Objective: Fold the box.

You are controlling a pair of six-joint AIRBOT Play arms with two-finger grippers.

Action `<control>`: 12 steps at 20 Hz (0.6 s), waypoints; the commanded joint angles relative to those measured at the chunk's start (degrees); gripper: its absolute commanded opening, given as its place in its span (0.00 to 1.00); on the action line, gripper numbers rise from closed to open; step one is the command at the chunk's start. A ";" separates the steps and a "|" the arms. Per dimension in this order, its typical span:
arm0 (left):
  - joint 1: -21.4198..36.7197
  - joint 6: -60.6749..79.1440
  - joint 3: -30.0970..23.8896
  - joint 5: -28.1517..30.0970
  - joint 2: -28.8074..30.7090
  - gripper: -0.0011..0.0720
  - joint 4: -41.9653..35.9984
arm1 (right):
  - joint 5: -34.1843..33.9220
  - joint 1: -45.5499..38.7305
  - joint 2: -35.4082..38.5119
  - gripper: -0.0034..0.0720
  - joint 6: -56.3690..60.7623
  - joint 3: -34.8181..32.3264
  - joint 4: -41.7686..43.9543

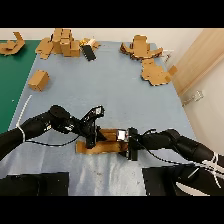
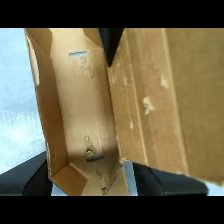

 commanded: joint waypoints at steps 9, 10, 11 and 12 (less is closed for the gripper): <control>0.02 0.00 -0.04 0.00 0.00 0.03 0.00 | 1.68 0.04 -1.46 0.98 0.04 0.04 -0.04; 0.02 0.00 -0.04 0.00 0.00 0.03 0.00 | 1.33 0.04 -2.21 0.98 0.04 0.07 -0.02; 0.02 0.00 -0.04 0.00 0.00 0.03 0.02 | 0.72 0.04 -2.67 0.98 0.02 0.07 0.02; 0.02 0.00 -0.04 0.00 0.00 0.03 0.02 | -0.72 0.04 -2.89 0.98 0.02 0.33 0.09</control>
